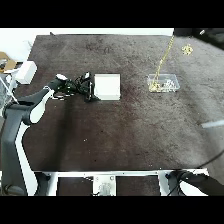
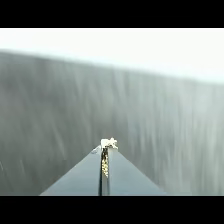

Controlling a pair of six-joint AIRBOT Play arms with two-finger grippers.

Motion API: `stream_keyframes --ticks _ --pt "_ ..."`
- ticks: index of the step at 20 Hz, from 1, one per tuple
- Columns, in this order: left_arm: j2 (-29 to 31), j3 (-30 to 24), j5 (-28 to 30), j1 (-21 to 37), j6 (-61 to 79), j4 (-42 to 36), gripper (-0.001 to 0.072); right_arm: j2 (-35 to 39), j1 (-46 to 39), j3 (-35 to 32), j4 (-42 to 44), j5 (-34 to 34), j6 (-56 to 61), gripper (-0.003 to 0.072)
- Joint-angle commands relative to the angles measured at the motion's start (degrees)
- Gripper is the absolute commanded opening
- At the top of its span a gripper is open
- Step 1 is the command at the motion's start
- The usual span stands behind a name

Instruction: Fold the box and place the chain.

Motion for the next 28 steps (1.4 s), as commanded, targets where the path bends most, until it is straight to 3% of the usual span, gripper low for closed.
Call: stream_keyframes --ticks 1,7,12,15,23,28 --pt "-0.02 -0.02 0.00 -0.04 0.02 0.02 0.0346 7.32 5.35 0.04 -4.22 -12.57 -0.66 0.0004" --pt "-0.02 -0.02 0.00 -0.04 0.02 0.02 0.0346 8.35 15.96 0.04 -4.52 -30.01 -6.97 0.0004" --pt "-0.02 -0.02 0.00 -0.02 0.02 0.02 0.0346 3.43 18.78 0.04 -4.44 -31.67 -7.06 0.0004" --pt "-0.02 -0.02 0.00 -0.04 0.02 0.02 0.0346 -0.15 18.91 0.04 0.02 -36.09 -7.06 0.0003" --pt "-0.02 -0.02 0.00 -0.04 0.02 0.02 0.0346 -6.05 22.34 0.11 2.14 -45.35 -7.06 0.0003" --pt "-0.02 -0.02 0.00 -0.04 0.02 0.02 0.0346 -8.83 22.34 4.22 2.19 -45.86 -7.15 0.0003"
